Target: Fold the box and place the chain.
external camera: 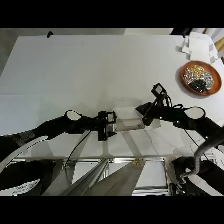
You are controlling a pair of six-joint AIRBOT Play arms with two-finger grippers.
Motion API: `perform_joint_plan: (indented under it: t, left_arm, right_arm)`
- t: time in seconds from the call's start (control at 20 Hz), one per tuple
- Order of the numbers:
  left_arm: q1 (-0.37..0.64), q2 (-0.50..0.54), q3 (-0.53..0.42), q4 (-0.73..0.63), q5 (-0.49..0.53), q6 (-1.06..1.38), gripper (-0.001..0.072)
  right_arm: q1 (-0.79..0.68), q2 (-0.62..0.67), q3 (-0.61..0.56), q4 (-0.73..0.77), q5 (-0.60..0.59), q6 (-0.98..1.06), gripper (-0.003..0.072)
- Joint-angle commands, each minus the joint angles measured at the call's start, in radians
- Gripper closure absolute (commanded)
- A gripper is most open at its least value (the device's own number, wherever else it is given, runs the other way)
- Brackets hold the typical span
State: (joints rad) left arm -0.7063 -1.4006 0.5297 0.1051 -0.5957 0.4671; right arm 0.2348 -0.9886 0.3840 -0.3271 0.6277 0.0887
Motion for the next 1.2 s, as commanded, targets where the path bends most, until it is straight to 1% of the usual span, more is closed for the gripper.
perform_joint_plan:
  t: [0.0,0.25,0.4,0.55,0.65,0.75,0.8,0.9,1.0,1.05,1.1,1.15]
  left_arm:
    - [0.000,0.001,0.000,0.000,0.000,0.000,0.0559]
    - [0.000,0.001,0.000,0.000,0.000,0.000,0.0559]
    - [0.000,0.001,0.001,0.000,0.000,0.000,0.0559]
    - [0.000,0.001,0.000,0.000,0.000,0.000,0.0559]
    - [0.000,0.001,0.000,0.000,0.000,0.000,0.0559]
    - [0.000,0.001,0.000,0.000,0.000,0.000,0.0559]
    - [0.000,0.001,0.000,0.000,0.000,0.000,0.0559]
    - [0.000,0.001,0.000,0.000,0.000,0.000,0.0559]
    - [0.000,0.001,0.000,0.000,0.000,0.000,0.0559]
    - [0.000,0.000,0.000,0.000,0.000,0.000,0.0559]
    - [0.000,0.001,0.000,0.000,0.000,0.000,0.0559]
    - [0.000,0.001,0.000,0.000,0.000,0.000,0.0559]
  right_arm:
    - [0.000,-0.089,0.000,0.001,-0.043,-0.007,0.0670]
    - [0.000,-0.106,0.000,-0.039,-0.031,0.008,0.0670]
    - [0.000,-0.096,0.001,-0.039,0.008,0.008,0.0670]
    - [0.000,-0.035,0.021,-0.055,0.071,0.032,0.0670]
    - [0.000,0.032,0.035,-0.110,0.111,0.099,0.0670]
    - [0.000,0.115,0.037,-0.212,0.156,0.105,0.0671]
    - [0.000,0.166,0.037,-0.310,0.180,0.103,0.0671]
    - [0.000,0.269,0.037,-0.565,0.226,0.064,0.0670]
    - [0.000,0.355,0.037,-0.799,0.274,0.071,0.0671]
    - [0.000,0.375,0.037,-0.866,0.298,0.043,0.0671]
    - [0.000,0.378,0.037,-0.900,0.316,0.006,0.0669]
    - [0.000,0.367,0.035,-0.893,0.317,-0.010,0.0663]
